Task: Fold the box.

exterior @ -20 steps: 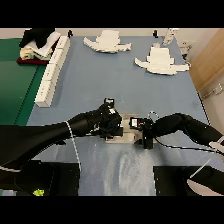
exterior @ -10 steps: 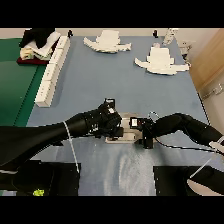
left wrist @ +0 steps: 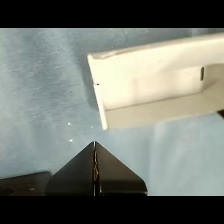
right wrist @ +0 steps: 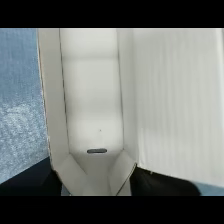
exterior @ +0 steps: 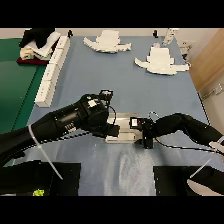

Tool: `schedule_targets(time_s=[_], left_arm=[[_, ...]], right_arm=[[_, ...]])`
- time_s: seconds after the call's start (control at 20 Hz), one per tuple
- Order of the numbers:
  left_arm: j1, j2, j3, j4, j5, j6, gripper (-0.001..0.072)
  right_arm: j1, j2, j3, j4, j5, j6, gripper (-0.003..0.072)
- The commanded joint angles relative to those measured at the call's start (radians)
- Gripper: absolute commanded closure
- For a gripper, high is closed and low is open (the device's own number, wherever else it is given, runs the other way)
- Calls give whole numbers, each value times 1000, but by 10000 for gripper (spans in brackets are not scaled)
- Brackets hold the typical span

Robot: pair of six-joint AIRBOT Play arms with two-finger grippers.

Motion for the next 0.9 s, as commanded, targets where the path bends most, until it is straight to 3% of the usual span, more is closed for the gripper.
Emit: schedule_targets(time_s=[0.0,0.2,0.4,0.6,0.7,0.75,0.8,0.85], left_arm=[[0,55,-2,-38,-40,155,698],[4,61,-49,-118,109,455,698],[61,86,-134,-226,133,784,698],[278,257,-303,-404,148,1177,699],[381,347,-386,-512,134,1503,695],[433,382,-431,-583,156,1650,445],[478,405,-475,-645,206,1764,11],[520,415,-519,-701,257,1851,19]], right_arm=[[0,0,1,0,0,0,149],[0,0,1,0,0,0,149],[0,0,1,0,0,0,149],[0,0,1,0,0,0,150],[0,0,1,0,0,0,149],[0,0,1,0,0,0,150],[0,0,1,0,0,0,149],[0,0,1,0,0,0,149]])
